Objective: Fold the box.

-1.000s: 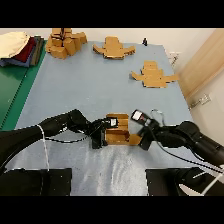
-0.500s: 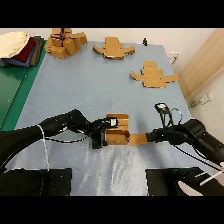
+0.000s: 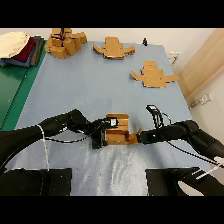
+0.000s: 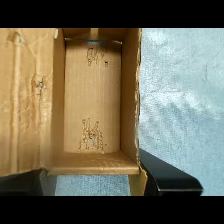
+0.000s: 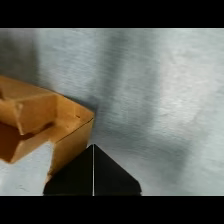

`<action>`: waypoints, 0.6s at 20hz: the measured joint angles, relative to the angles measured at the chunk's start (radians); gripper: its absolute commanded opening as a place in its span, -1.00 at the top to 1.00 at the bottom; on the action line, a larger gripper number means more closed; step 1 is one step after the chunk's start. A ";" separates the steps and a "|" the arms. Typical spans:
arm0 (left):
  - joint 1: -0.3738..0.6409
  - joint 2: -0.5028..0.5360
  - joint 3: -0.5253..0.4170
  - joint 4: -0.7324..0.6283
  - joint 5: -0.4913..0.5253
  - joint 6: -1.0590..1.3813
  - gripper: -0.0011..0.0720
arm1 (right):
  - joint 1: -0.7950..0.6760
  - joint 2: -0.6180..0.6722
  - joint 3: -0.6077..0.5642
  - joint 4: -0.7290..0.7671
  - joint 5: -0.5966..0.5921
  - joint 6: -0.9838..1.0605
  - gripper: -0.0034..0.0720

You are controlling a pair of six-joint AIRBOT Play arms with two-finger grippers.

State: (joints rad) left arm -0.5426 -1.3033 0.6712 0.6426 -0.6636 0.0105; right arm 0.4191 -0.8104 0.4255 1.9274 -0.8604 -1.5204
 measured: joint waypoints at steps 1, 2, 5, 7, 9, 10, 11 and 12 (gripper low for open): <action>0.000 0.000 0.000 0.000 0.000 0.000 -0.44 | 0.000 0.007 0.002 0.020 0.000 -0.007 0.89; 0.000 0.000 0.000 0.000 0.000 0.000 -0.44 | 0.000 0.014 0.006 0.041 0.003 -0.013 0.79; 0.000 0.000 0.000 0.000 0.000 0.000 -0.44 | 0.000 0.028 0.031 0.081 0.001 -0.023 0.19; 0.000 0.000 0.000 0.000 0.000 0.000 -0.44 | 0.000 0.032 0.050 0.095 -0.002 -0.024 0.18; 0.000 0.000 0.000 0.000 0.000 0.000 -0.44 | 0.000 0.034 0.061 0.104 -0.006 -0.026 -0.23; 0.000 0.000 0.000 0.000 0.000 0.000 -0.44 | 0.000 0.032 0.065 0.109 -0.008 -0.026 -0.40; 0.000 0.000 0.000 0.000 0.000 0.000 -0.44 | 0.000 0.027 0.067 0.118 -0.009 -0.027 -0.40; 0.000 0.000 0.000 0.000 0.000 0.000 -0.44 | 0.000 0.021 0.069 0.127 -0.010 -0.027 -0.40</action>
State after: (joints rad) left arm -0.5426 -1.3033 0.6712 0.6426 -0.6632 0.0105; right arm 0.4191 -0.7895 0.4942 2.0544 -0.8703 -1.5478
